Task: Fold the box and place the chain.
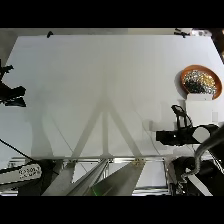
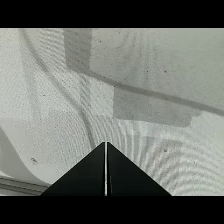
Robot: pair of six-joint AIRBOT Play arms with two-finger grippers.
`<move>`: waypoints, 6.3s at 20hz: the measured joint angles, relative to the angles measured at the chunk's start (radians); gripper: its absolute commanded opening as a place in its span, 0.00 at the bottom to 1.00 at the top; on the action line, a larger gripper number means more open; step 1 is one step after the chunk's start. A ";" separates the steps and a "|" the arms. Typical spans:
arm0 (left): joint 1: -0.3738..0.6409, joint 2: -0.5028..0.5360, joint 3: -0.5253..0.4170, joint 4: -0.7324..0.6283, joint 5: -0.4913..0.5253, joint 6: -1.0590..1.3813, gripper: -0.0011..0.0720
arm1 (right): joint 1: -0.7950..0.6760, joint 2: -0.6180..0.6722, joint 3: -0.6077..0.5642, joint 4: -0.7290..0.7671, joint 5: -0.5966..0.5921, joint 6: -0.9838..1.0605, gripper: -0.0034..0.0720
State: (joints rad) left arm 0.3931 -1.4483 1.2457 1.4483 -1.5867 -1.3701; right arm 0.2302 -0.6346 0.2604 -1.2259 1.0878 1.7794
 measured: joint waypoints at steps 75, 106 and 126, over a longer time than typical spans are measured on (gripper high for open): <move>0.000 0.000 0.000 0.000 0.000 0.000 0.04 | -0.522 -0.661 0.789 -0.371 0.328 -0.613 0.06; -0.061 -0.001 0.000 -0.382 0.094 0.178 0.32 | -0.002 -0.452 0.381 0.159 -0.206 -0.570 0.06; -0.794 -0.056 0.000 -0.464 0.386 0.578 0.89 | -0.002 -0.447 0.381 0.150 -0.210 -0.564 0.06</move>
State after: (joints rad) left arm -0.4007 -1.5043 1.2457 0.9844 -1.2011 -0.7918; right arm 0.2283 -1.0813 0.6415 -1.0763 0.8776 1.2152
